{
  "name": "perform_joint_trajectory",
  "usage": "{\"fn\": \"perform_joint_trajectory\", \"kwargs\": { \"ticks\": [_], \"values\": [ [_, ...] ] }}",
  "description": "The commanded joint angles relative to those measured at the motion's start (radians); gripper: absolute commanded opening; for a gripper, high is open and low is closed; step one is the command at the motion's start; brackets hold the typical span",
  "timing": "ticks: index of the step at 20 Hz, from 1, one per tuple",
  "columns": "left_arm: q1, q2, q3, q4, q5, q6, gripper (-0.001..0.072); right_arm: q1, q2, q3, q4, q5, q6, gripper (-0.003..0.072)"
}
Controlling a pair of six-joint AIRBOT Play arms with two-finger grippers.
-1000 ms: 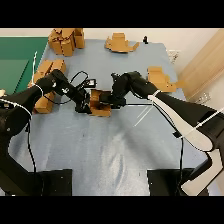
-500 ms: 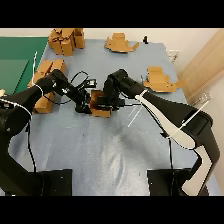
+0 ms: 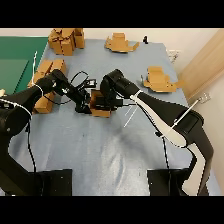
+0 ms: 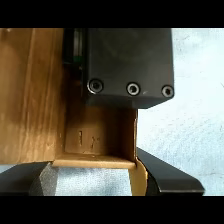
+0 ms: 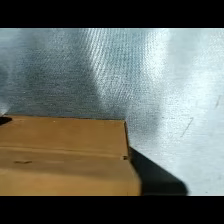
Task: Fold the box.
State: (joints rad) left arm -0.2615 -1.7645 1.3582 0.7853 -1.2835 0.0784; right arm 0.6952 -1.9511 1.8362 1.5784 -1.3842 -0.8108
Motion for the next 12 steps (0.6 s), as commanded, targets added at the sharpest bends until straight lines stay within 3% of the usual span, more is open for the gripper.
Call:
{"fn": "perform_joint_trajectory", "kwargs": {
  "ticks": [1,2,5,12],
  "values": [
    [0.0,0.001,0.0,0.0,0.001,0.0,0.0059,0.004,-0.013,0.007,0.002,-0.017,0.01,0.0152],
    [0.0,0.001,0.0,0.0,0.001,0.0,0.0058,0.008,-0.013,0.008,0.001,-0.019,0.01,0.0082],
    [0.0,0.001,0.0,0.0,0.001,0.0,0.0059,0.023,-0.013,0.008,-0.035,-0.022,0.011,0.0008],
    [0.0,0.001,0.0,0.0,0.001,0.0,0.0059,0.034,-0.013,0.029,-0.071,-0.024,0.014,0.0009]
  ]
}}
